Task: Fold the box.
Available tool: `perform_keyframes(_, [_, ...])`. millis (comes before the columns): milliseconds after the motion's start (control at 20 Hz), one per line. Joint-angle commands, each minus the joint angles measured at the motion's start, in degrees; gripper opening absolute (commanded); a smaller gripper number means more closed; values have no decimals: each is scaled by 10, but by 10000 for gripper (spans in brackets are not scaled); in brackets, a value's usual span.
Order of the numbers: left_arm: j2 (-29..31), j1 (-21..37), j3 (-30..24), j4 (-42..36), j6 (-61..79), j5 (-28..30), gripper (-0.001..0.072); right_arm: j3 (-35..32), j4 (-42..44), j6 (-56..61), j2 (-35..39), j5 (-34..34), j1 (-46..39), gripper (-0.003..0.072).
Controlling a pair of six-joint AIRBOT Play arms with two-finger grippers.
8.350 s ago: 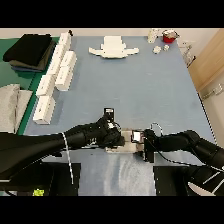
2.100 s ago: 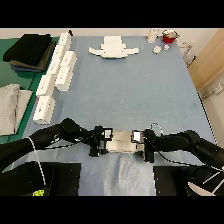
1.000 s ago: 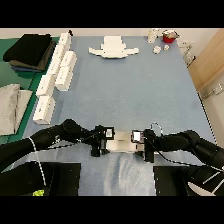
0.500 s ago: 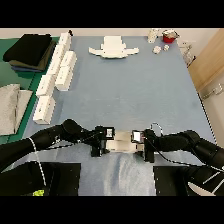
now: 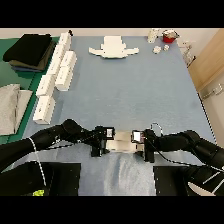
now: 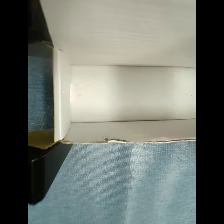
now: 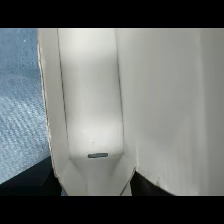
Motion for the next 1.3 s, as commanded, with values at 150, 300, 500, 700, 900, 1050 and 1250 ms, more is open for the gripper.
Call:
perform_keyframes(150, [0, 0, 0, 0, 0, 0, 547, 0, 0, 0, 0, 0, 0, 499])
perform_keyframes(300, [0, 0, 0, 0, 0, 0, 547, 0, 0, 0, 0, 0, 0, 499])
perform_keyframes(500, [0, 0, 0, 0, 0, 0, 547, 0, 0, 0, 0, 0, 0, 499])
perform_keyframes(700, [0, 0, 0, 0, 0, 0, 547, 0, -2, 0, 0, 0, 0, 499])
perform_keyframes(900, [0, 0, 0, 0, 0, 0, 547, 0, -13, 1, 0, 0, 0, 719])
perform_keyframes(1050, [0, 0, 0, 0, 0, 0, 547, 1, -26, 16, 0, -2, 0, 719])
perform_keyframes(1250, [0, 0, 0, 0, 0, 0, 547, 35, -87, 97, 0, -74, 0, 719])
